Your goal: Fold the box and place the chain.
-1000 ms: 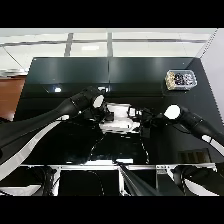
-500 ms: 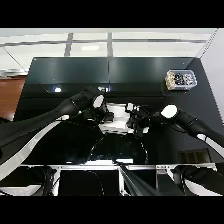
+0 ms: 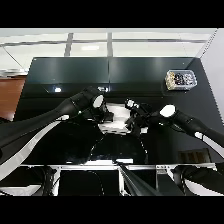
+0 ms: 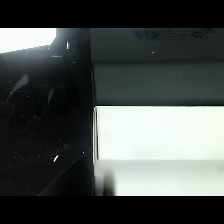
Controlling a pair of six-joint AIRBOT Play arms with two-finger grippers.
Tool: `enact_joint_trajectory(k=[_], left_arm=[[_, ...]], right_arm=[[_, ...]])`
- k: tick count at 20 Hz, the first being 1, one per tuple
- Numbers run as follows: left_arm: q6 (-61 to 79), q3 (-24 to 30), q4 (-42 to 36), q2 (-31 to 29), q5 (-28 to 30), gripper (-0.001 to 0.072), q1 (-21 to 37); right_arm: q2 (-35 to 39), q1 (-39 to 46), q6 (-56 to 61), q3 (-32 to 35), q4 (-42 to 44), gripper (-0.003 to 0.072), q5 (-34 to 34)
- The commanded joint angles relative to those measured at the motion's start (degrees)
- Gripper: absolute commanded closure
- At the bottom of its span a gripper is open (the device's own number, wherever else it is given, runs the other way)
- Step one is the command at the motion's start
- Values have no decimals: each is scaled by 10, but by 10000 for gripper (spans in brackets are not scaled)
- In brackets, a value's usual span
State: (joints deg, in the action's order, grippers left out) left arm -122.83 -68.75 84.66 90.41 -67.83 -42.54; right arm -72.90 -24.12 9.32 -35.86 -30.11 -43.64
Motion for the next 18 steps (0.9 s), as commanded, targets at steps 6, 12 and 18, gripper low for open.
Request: enact_joint_trajectory(k=[6, 12, 18], left_arm=[[0, 0, -1, 0, -2, 684, 1], [0, 0, -1, 0, -3, 684, 1], [0, 0, -1, 0, -3, 683, 1]], right_arm=[[125, 134, 470, -51, -164, 673, -174], [176, 330, 759, 47, -267, 672, -175], [103, 242, 647, 150, -42, 672, -103]])
